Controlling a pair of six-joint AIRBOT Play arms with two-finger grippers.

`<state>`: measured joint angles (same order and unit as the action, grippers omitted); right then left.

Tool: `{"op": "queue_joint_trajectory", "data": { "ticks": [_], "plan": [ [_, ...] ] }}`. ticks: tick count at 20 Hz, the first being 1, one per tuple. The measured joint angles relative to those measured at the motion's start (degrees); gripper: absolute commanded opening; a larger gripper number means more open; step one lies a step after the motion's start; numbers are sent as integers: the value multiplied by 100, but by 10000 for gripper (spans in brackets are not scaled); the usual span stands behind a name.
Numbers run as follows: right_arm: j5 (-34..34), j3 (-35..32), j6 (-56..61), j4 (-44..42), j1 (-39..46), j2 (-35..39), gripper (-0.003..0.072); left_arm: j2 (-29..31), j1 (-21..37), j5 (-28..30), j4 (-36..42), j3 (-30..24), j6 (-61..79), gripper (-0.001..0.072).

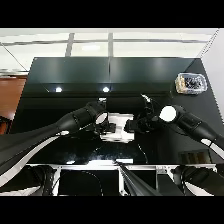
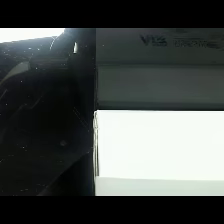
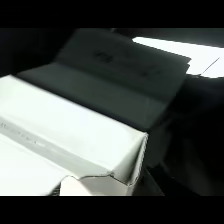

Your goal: Fold the box and place the chain.

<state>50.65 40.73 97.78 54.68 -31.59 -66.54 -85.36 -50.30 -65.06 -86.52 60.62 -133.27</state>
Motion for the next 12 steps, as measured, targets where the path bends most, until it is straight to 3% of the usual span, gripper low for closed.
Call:
{"op": "queue_joint_trajectory", "data": {
  "ticks": [1, 11, 12],
  "plan": [
    [17, 105, 339, 299, -129, -26, 442, 2, 0, 2, 0, 0, -2, 27],
    [654, 752, 1954, 1668, -844, -391, 430, 2, 0, 2, 0, 0, 0, 28],
    [691, 763, 2039, 1753, -905, -411, 371, 2, 0, 2, 2, 0, -2, 27]
  ]
}}
